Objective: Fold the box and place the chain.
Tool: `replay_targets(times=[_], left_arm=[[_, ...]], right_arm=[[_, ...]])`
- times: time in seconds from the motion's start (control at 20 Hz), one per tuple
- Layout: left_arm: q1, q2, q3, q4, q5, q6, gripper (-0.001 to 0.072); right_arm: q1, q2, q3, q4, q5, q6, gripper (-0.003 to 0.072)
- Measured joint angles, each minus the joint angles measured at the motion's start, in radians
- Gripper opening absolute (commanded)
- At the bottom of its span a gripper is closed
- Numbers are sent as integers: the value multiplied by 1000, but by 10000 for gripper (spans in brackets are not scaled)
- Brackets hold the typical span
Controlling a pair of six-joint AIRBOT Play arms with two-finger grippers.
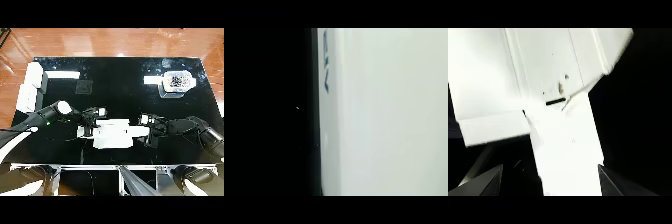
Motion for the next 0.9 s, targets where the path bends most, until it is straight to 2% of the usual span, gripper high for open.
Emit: replay_targets(times=[0.2, 0.5, 0.7, 0.9], left_arm=[[0, -6, 0, -1, 7, -8, 20], [0, -8, 0, -1, 6, -11, 20], [0, -8, 0, 0, 6, -11, 20], [0, -8, 0, 0, -1, -12, 21]], right_arm=[[23, -17, -1, -9, 43, -3, 701], [47, -72, -2, -26, 32, -3, 701], [122, -114, -2, -28, 33, -3, 701], [196, -138, -2, 6, 92, -3, 701]])
